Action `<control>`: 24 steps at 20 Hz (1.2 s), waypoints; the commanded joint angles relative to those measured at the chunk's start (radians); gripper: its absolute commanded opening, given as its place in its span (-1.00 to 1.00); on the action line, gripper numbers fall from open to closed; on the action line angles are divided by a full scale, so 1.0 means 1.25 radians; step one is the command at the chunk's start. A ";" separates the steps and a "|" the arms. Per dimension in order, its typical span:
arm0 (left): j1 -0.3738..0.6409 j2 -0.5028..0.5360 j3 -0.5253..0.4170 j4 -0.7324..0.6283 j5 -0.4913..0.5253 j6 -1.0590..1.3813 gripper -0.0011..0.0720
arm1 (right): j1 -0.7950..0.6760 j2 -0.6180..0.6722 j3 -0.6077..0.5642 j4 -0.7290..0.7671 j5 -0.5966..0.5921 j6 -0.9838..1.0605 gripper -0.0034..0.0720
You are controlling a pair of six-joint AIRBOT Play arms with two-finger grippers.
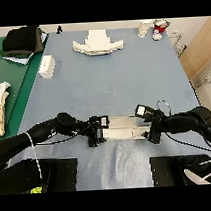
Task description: Fold the box.
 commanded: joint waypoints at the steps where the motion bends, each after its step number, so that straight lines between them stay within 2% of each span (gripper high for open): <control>1: 0.000 0.000 0.001 0.000 0.001 0.000 0.42 | 0.001 0.064 0.011 0.080 -0.053 0.427 0.00; 2: 0.000 0.000 0.001 0.000 0.001 0.000 0.42 | 0.001 0.059 0.009 0.186 -0.056 0.484 -0.30; 4: 0.000 0.000 0.001 0.000 0.001 0.000 0.42 | 0.018 0.031 0.010 0.367 -0.035 0.504 -0.31; 5: 0.000 0.000 0.001 0.000 0.001 0.000 0.42 | 0.040 0.012 0.010 0.414 0.005 0.515 -0.31; 7: 0.000 0.000 0.001 0.000 0.001 0.000 0.42 | 0.091 -0.025 0.013 0.432 0.127 0.583 -0.33; 9: 0.000 0.000 0.001 0.000 0.001 0.000 0.42 | 0.102 -0.062 0.041 0.428 0.214 0.609 -0.85; 13: 0.000 0.000 0.001 0.000 0.001 0.000 0.42 | 0.078 -0.147 0.110 0.374 0.297 0.609 -0.86; 20: 0.000 0.000 0.001 0.000 0.001 0.000 0.42 | 0.059 -0.366 0.145 0.375 0.301 0.608 -0.86; 24: 0.000 0.000 0.001 0.000 0.000 0.000 0.42 | 0.061 -0.412 0.145 0.376 0.290 0.608 -0.86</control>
